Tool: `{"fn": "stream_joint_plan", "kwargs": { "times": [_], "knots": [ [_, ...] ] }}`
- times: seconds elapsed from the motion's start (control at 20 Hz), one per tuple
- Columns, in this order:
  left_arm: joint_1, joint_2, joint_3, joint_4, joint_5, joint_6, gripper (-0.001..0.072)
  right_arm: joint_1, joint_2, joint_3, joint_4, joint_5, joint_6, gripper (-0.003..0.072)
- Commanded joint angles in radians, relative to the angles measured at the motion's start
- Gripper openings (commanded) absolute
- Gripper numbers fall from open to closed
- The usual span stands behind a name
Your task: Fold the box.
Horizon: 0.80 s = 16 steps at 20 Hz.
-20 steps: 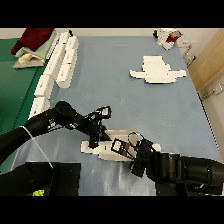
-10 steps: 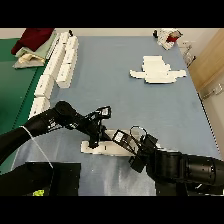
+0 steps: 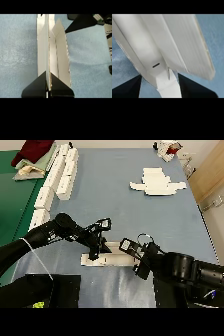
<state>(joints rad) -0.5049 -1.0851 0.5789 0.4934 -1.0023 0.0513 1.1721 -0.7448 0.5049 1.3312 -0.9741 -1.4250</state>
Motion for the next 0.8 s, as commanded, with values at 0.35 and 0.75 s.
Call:
{"fn": "stream_joint_plan", "kwargs": {
  "times": [0.35, 0.75],
  "knots": [
    [0.0, 0.0, 0.0, 0.0, 0.0, 0.0, 0.0013, -0.544, 0.068, -0.148, 0.798, 0.154, -1.213, 0.072],
    [0.0, 0.0, 0.0, 0.0, 0.0, 0.0, 0.0013, -0.593, -0.058, -0.147, 0.86, 0.127, -1.331, 0.072]
  ]
}}
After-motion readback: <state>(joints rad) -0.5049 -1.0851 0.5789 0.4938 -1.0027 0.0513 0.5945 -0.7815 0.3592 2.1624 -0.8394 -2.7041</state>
